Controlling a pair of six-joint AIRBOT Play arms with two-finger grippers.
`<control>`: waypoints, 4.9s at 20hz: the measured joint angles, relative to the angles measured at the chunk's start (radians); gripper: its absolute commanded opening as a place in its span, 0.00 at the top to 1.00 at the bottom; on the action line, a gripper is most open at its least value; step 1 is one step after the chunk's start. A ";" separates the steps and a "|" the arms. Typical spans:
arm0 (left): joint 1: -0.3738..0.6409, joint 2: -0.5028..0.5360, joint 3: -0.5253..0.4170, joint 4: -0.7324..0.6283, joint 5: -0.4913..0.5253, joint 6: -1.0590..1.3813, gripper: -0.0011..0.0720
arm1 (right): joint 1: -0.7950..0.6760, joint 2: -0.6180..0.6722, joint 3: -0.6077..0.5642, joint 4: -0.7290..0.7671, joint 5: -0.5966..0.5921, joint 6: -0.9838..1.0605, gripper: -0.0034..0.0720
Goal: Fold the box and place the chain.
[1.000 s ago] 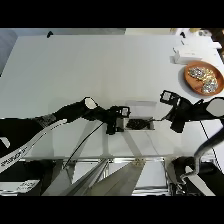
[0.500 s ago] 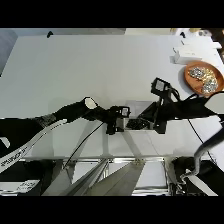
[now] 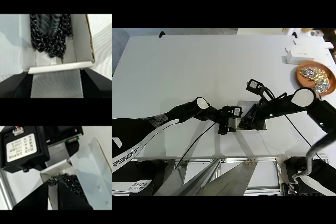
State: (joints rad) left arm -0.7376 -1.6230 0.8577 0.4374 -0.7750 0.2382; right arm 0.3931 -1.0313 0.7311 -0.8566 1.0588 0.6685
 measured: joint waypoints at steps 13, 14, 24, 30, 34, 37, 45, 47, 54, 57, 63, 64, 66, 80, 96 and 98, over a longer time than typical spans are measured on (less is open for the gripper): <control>0.000 0.000 0.000 0.000 0.000 0.000 0.61 | -0.066 -0.037 0.262 -0.133 0.238 0.096 0.94; 0.000 0.000 0.000 0.000 0.000 0.000 0.61 | -0.096 -0.037 0.296 -0.140 0.243 0.099 0.94; 0.000 0.000 0.000 0.000 0.000 0.000 0.61 | -0.244 -0.136 0.354 -0.205 0.154 0.087 0.94; 0.000 0.000 0.000 0.000 0.000 0.000 0.61 | -0.250 -0.203 0.338 -0.185 0.102 0.064 0.94; 0.000 0.000 0.000 0.000 0.000 0.000 0.61 | -0.249 -0.221 0.267 -0.123 0.042 0.015 0.94; 0.000 0.000 0.000 0.000 0.000 0.000 0.61 | -0.229 -0.225 0.198 -0.080 0.016 -0.042 0.94; 0.000 0.000 0.000 0.000 0.000 0.000 0.61 | -0.109 -0.156 0.138 -0.075 0.105 -0.095 0.94; 0.000 0.000 0.000 0.000 0.000 0.000 0.61 | -0.090 -0.122 0.131 -0.111 0.124 -0.098 0.92; 0.000 0.000 0.000 0.000 0.000 0.000 0.61 | -0.071 -0.024 0.046 -0.175 0.136 -0.163 0.68; 0.000 0.000 0.000 0.000 0.000 0.000 0.61 | -0.069 -0.003 0.030 -0.184 0.132 -0.187 0.50; 0.000 0.000 0.000 0.000 0.000 0.000 0.61 | -0.069 0.011 0.022 -0.181 0.129 -0.206 0.51; 0.000 0.000 0.000 0.000 0.000 0.000 0.61 | -0.068 0.011 0.021 -0.176 0.129 -0.212 0.51; 0.000 0.000 0.000 0.000 0.000 0.000 0.61 | -0.057 0.012 0.021 -0.172 0.132 -0.221 0.51; 0.000 0.000 0.000 0.000 0.000 0.000 0.61 | 0.027 0.013 0.005 -0.281 0.092 -0.263 0.58; 0.000 0.000 0.000 -0.001 0.000 -0.003 0.61 | 0.058 0.022 -0.036 -0.319 0.034 -0.254 0.68; 0.000 0.000 0.000 -0.002 0.000 -0.003 0.61 | 0.058 0.037 -0.037 -0.328 0.027 -0.250 0.73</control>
State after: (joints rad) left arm -0.7376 -1.6230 0.8577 0.4358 -0.7753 0.2356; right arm 0.4507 -0.9943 0.6941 -1.1851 1.0859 0.4183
